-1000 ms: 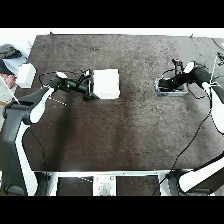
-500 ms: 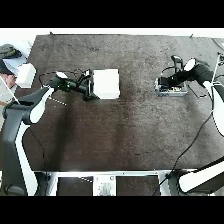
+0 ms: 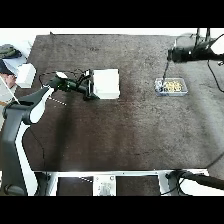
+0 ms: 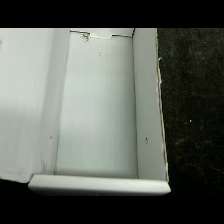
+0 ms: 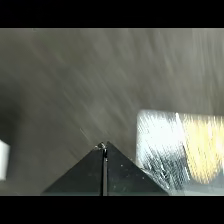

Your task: Fold the box and place the chain.

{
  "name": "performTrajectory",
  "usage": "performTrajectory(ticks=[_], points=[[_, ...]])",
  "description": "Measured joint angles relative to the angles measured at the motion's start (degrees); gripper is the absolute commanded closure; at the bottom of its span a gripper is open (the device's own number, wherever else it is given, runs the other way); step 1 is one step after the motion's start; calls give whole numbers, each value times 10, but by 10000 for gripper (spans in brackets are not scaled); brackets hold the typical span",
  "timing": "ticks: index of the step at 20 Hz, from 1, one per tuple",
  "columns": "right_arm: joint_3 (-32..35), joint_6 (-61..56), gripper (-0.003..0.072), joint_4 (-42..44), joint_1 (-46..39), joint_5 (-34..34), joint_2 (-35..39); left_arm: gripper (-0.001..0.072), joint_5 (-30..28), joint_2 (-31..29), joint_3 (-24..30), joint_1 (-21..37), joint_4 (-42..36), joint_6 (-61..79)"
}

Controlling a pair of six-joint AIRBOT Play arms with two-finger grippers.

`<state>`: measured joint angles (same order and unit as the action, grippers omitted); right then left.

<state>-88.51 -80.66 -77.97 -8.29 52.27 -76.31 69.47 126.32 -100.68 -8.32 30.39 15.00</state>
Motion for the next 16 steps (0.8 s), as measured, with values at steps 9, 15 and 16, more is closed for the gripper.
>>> performTrajectory(ticks=[9, 15, 16], points=[[0, 0, 705, 0, 180, -210, 67, 486, 0, 0, 0, 0, 0, 0], [0, -13, 704, 7, 275, -318, -7, 486, 0, 0, 0, 0, 0, 0], [0, -14, 704, 13, 285, -320, -21, 486, 0, 0, 0, 0, 0, 0]])
